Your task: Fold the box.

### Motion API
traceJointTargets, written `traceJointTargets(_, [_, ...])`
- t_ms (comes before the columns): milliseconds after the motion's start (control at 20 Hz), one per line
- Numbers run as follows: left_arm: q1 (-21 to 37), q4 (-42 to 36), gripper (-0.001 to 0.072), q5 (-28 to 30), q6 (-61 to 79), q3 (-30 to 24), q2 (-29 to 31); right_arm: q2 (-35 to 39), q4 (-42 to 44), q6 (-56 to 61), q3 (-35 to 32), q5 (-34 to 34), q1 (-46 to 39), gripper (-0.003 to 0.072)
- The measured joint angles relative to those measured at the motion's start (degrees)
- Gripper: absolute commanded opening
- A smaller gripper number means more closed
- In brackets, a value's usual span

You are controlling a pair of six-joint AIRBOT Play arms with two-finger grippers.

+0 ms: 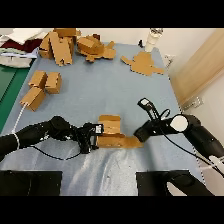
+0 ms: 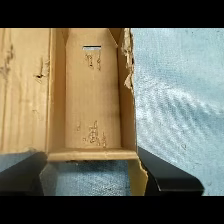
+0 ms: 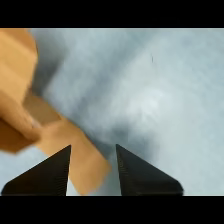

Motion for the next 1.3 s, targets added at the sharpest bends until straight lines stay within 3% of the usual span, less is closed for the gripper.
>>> traceJointTargets(100, [0.0, 0.0, 0.0482, 0.02, 0.0, 0.0, 0.0, 0.44, -3.3, -2.71, 0.0, 3.85, 0.72, 0.0503])
traceJointTargets(150, [0.0, -0.02, 0.0482, 0.02, 0.02, 0.0, 0.0, 0.26, -3.43, -4.42, 0.0, 5.16, 1.64, 0.0551])
traceJointTargets(250, [0.0, 0.0, 0.0482, 0.02, 0.04, 0.0, 0.0, -0.61, -3.28, -8.28, 0.0, 5.84, 4.0, 0.0552])
traceJointTargets(550, [0.0, 0.0, 0.0482, 0.04, 0.07, 0.0, 0.0, -5.86, 0.48, -14.47, 0.0, -2.38, 10.47, 0.0569])
traceJointTargets(1050, [0.0, 0.0, 0.0482, 0.04, 0.07, 0.0, 0.0, -12.22, 6.36, -19.63, 0.0, -10.23, 12.02, 0.0567])
traceJointTargets(1100, [0.0, 0.02, 0.0482, 0.04, 0.07, 0.0, 0.0, -12.33, 7.37, -20.55, 0.0, -10.27, 12.22, 0.0549])
traceJointTargets(1150, [0.0, 0.0, 0.0482, 0.04, 0.07, 0.0, 0.0, -12.41, 8.28, -21.49, 0.0, -10.27, 12.63, 0.0459])
traceJointTargets(1300, [0.0, 0.02, 0.0482, 0.04, 0.09, 0.0, 0.0, -12.55, 9.81, -23.21, 0.02, -9.46, 13.99, 0.033])
